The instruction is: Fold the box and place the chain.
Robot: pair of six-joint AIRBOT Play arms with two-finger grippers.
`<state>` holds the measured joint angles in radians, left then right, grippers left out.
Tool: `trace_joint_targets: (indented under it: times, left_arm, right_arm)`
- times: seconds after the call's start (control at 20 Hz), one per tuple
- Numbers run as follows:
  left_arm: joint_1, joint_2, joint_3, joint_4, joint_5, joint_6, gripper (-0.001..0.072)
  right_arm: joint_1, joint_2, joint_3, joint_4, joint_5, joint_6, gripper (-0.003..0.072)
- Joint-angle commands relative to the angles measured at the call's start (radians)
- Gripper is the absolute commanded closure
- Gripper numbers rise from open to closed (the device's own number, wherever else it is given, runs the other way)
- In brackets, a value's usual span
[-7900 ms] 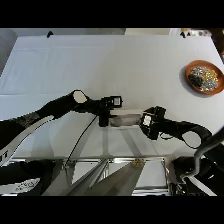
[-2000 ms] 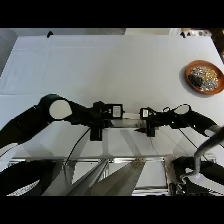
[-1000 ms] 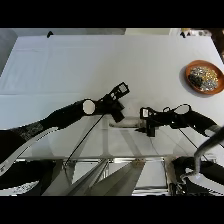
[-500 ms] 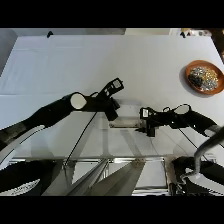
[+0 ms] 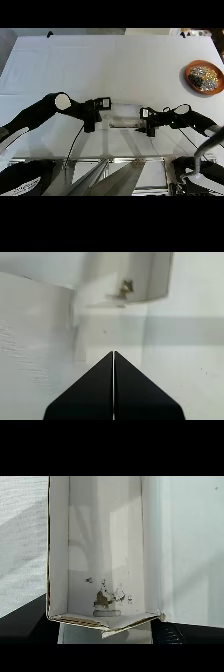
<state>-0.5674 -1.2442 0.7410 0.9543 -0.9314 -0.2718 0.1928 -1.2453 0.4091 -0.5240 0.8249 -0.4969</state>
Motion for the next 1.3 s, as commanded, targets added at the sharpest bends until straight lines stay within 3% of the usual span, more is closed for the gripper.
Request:
trace_joint_targets:
  times: [0.0, 0.15, 0.4, 0.65, 0.95, 1.25]
  left_arm:
    - [0.018, -0.066, -0.044, -0.031, 0.003, 0.202, 0.0705]
    - [0.021, -0.125, -0.043, -0.036, 0.044, 0.202, 0.0700]
    - [0.022, -0.054, -0.043, -0.086, 0.073, 0.217, 0.0693]
    - [0.033, -0.002, -0.043, -0.090, 0.077, 0.412, 0.0434]
    - [0.024, -0.047, -0.043, -0.118, 0.131, 0.519, 0.0435]
    - [-0.048, -0.075, -0.043, -0.222, 0.184, 0.588, 0.0434]
  right_arm:
    - [0.000, 0.001, 0.000, 0.000, 0.001, 0.000, 0.0369]
    - [0.000, 0.001, 0.000, 0.000, 0.001, 0.000, 0.0369]
    - [0.000, 0.001, 0.000, 0.000, 0.001, 0.000, 0.0369]
    - [0.000, 0.001, 0.000, 0.000, 0.001, 0.000, 0.0369]
    - [0.000, 0.001, 0.000, 0.000, 0.001, 0.000, 0.0369]
    - [0.000, 0.001, 0.000, 0.000, 0.001, 0.000, 0.0369]
